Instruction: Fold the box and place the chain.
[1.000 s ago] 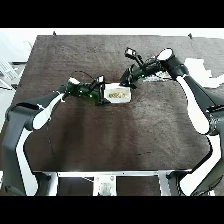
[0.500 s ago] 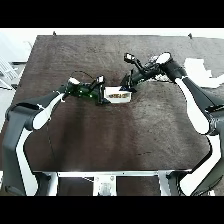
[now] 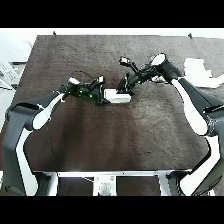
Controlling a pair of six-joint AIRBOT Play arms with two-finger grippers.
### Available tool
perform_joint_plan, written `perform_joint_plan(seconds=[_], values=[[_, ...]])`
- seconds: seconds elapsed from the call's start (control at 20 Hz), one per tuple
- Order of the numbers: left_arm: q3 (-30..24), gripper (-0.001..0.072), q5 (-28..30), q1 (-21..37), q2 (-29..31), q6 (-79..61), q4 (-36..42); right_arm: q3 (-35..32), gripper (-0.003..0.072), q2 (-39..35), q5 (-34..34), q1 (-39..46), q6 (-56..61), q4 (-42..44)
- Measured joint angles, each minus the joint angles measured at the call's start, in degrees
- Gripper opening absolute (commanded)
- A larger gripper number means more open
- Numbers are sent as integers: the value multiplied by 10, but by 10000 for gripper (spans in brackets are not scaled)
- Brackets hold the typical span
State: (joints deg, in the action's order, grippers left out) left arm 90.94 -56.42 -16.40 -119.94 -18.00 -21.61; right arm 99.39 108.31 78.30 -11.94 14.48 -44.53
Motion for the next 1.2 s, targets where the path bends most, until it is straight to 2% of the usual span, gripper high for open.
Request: perform_joint_plan(seconds=[0.35,1.2], values=[[0,420,0,0,0,0,0,-3,273,0,-44,2,0,-10],[0,420,0,0,0,0,0,-35,275,-1,-76,-7,4,-11]])
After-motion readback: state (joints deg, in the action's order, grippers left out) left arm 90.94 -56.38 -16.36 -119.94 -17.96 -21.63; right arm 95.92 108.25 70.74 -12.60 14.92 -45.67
